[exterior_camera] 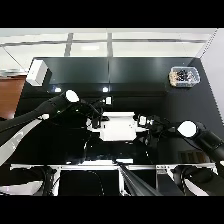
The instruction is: Fold the box and place the chain.
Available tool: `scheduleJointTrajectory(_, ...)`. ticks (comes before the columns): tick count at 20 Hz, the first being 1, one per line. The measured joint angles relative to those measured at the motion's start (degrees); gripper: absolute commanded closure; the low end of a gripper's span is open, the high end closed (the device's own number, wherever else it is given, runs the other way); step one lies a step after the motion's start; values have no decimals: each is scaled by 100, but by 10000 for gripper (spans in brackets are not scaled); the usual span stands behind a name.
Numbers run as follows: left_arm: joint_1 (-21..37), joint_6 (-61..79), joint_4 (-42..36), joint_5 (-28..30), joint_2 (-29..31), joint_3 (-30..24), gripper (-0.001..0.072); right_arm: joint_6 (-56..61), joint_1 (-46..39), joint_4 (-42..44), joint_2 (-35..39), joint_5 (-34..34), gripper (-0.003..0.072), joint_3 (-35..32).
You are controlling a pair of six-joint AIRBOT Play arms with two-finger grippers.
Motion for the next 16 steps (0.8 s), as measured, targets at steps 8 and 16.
scheduleJointTrajectory(8,-28,-20,46,-20,0,4,685,-424,514,17,-343,-4,-17,87)
scheduleJointTrajectory(16,-28,-24,50,-20,0,4,685,-337,949,227,-680,-793,-17,175)
